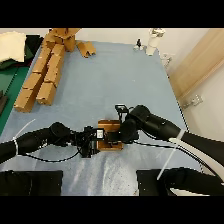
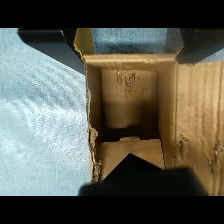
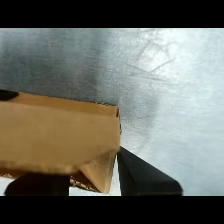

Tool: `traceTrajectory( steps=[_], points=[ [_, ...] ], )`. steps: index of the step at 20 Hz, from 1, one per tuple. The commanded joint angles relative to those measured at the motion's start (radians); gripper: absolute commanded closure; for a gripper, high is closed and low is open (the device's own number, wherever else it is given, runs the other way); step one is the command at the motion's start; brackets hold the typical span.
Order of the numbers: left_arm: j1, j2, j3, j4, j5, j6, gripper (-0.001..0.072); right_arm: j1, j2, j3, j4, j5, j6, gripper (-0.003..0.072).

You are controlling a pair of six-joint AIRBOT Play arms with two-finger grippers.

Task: Fold the box.

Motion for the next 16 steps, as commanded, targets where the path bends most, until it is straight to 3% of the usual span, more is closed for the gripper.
traceTrajectory(
  steps=[1,3,5,6,10,12,13,14,15,16],
  points=[
    [0.001,0.000,0.000,0.000,0.000,0.000,0.0119,0.015,-0.077,0.065,-0.066,-0.107,0.092,0.0288],
    [0.001,0.000,0.000,0.000,0.000,0.000,0.0119,0.015,-0.090,0.068,-0.079,-0.103,0.110,0.0298],
    [0.001,0.000,0.000,0.000,0.000,0.000,0.0119,0.015,-0.094,0.068,-0.086,-0.104,0.116,0.0393],
    [0.001,0.000,0.000,0.000,0.000,0.000,0.0119,0.015,-0.095,0.068,-0.085,-0.104,0.116,0.0406],
    [0.001,0.000,0.000,0.000,0.000,0.000,0.0119,0.016,-0.095,0.068,-0.081,-0.104,0.111,0.0682],
    [0.001,0.000,0.000,0.000,0.000,0.000,0.0119,0.027,-0.095,0.068,-0.081,-0.104,0.108,0.0683],
    [0.001,0.000,0.000,0.000,0.000,0.000,0.0119,0.037,-0.095,0.068,-0.085,-0.098,0.103,0.0682],
    [0.001,0.000,0.000,0.000,0.000,0.000,0.0119,0.043,-0.095,0.068,-0.084,-0.088,0.093,0.0620],
    [0.001,0.000,0.000,0.000,0.000,0.000,0.0119,0.045,-0.095,0.068,-0.084,-0.084,0.094,0.0427],
    [0.001,0.000,0.000,0.000,0.000,0.000,0.0119,0.045,-0.095,0.068,-0.083,-0.085,0.094,0.0286]
  ],
)
